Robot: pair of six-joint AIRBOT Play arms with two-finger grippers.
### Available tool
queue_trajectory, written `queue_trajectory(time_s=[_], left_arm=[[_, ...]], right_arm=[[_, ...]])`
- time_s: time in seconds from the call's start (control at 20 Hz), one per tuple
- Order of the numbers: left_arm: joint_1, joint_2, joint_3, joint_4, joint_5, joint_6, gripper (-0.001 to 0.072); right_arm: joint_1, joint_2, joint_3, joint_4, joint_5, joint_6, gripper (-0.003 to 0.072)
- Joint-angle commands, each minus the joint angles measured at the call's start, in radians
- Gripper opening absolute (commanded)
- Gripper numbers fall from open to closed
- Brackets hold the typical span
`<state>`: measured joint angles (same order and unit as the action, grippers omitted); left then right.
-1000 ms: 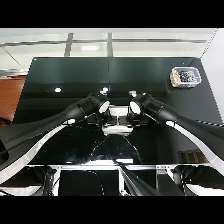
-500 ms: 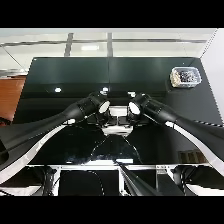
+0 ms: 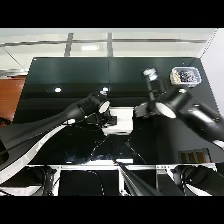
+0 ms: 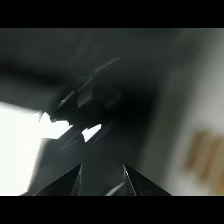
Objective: Fold the box and place the chain.
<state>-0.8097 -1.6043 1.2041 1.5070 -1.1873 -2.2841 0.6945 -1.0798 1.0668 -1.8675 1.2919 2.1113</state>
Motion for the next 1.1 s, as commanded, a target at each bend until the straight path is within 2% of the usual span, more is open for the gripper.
queue_trajectory(time_s=[0.0,0.1,0.15,0.2,0.25,0.4,0.5,0.65,0.8,0.95,1.05], left_arm=[[0.0,-0.001,0.0,0.0,0.0,-0.001,0.0028],[0.0,-0.001,0.0,0.0,0.0,-0.001,0.0028],[0.0,-0.001,0.0,0.0,0.0,-0.001,0.0028],[0.0,-0.001,0.0,0.0,-0.001,0.0,0.0028],[0.0,-0.001,0.0,0.001,-0.001,0.0,0.0028],[0.0,-0.001,0.0,0.001,0.0,0.0,0.0028],[0.0,-0.001,0.0,0.001,0.0,0.0,0.0028],[0.0,-0.001,0.0,0.0,0.0,0.0,0.0028],[0.0,-0.001,0.0,0.0,0.0,0.0,0.0028],[0.001,-0.001,0.0,0.002,0.0,0.0,0.0029],[0.001,-0.001,0.0,0.003,0.005,0.0,0.0028]], right_arm=[[-0.082,0.081,-0.005,-0.362,-0.033,-0.03,0.0306],[-0.217,0.081,-0.047,-0.351,-0.237,-0.021,0.0307],[-0.291,0.08,-0.082,-0.334,-0.362,0.023,0.0335],[-0.362,0.07,-0.115,-0.304,-0.47,0.071,0.0656],[-0.436,0.046,-0.137,-0.229,-0.562,0.083,0.0708],[-0.602,-0.083,-0.126,-0.007,-0.713,0.085,0.0705],[-0.678,-0.219,-0.013,0.088,-0.65,0.127,0.0705],[-0.779,-0.458,0.282,0.304,-0.439,0.124,0.0705],[-0.844,-0.644,0.523,0.387,-0.259,0.12,0.0705],[-0.899,-0.75,0.65,0.481,-0.237,0.102,0.0705],[-0.927,-0.789,0.679,0.551,-0.253,0.088,0.0704]])
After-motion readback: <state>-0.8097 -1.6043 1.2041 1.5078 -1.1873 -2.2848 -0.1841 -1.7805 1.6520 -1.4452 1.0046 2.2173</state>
